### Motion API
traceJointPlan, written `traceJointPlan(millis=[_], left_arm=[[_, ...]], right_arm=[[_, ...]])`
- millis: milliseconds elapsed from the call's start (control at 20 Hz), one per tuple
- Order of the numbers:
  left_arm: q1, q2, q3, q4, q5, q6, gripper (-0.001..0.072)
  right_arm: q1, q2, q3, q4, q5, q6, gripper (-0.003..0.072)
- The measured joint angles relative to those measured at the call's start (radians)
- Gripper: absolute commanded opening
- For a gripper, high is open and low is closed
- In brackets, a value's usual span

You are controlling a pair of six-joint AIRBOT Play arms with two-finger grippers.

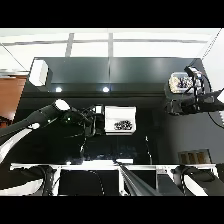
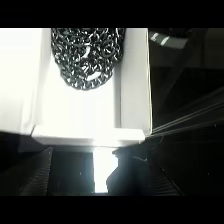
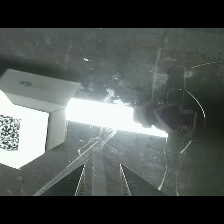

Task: Fold the box and place the chain.

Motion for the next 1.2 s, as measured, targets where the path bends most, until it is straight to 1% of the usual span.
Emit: traceJointPlan(millis=[650, 1100, 1200], left_arm=[[-0.039, -0.014, 0.022, 0.0, 0.068, -0.026, 0.0713], [-0.055, -0.026, 0.039, 0.001, 0.078, -0.001, 0.0712], [-0.066, -0.026, 0.039, -0.001, 0.078, 0.016, 0.0702]], right_arm=[[0.0, 0.0, 0.0, 0.0, -0.005, -0.001, 0.0263], [0.0, 0.0, 0.0, 0.0, -0.008, -0.001, 0.0263], [0.0, 0.0, 0.0, 0.0, -0.01, -0.001, 0.0263]])
